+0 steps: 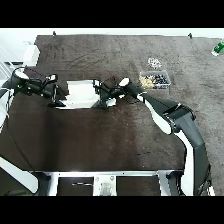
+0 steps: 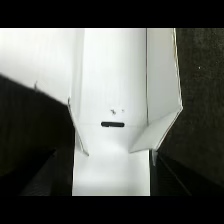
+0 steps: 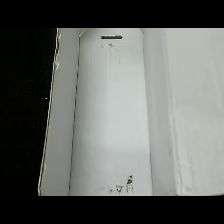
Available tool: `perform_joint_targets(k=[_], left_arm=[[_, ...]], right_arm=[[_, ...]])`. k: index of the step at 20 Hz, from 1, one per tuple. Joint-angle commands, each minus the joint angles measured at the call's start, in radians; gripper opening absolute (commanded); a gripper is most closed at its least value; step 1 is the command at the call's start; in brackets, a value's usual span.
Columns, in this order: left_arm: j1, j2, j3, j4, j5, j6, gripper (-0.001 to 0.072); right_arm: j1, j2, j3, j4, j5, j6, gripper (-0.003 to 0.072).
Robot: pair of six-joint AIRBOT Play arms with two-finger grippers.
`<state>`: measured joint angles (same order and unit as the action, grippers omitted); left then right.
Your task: Fold the box and place the chain.
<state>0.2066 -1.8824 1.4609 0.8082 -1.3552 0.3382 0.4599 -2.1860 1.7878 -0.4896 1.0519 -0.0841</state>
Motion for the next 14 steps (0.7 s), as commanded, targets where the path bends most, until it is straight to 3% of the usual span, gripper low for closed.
perform_joint_targets(k=[1, 6, 7, 14], left_arm=[[-0.023, 0.002, -0.001, 0.024, 0.023, 0.029, 0.0676], [-0.025, 0.002, -0.002, 0.029, 0.030, 0.038, 0.0674], [-0.025, 0.002, -0.002, 0.029, 0.025, 0.038, 0.0630], [-0.063, 0.002, -0.002, 0.031, -0.003, 0.063, 0.0627]], right_arm=[[0.000, 0.000, 0.000, 0.000, 0.000, 0.000, 0.0585], [0.000, 0.000, 0.000, 0.000, 0.000, 0.000, 0.0586], [0.000, 0.000, 0.000, 0.000, 0.000, 0.000, 0.0586], [0.000, 0.000, 0.000, 0.000, 0.000, 0.000, 0.0585]])
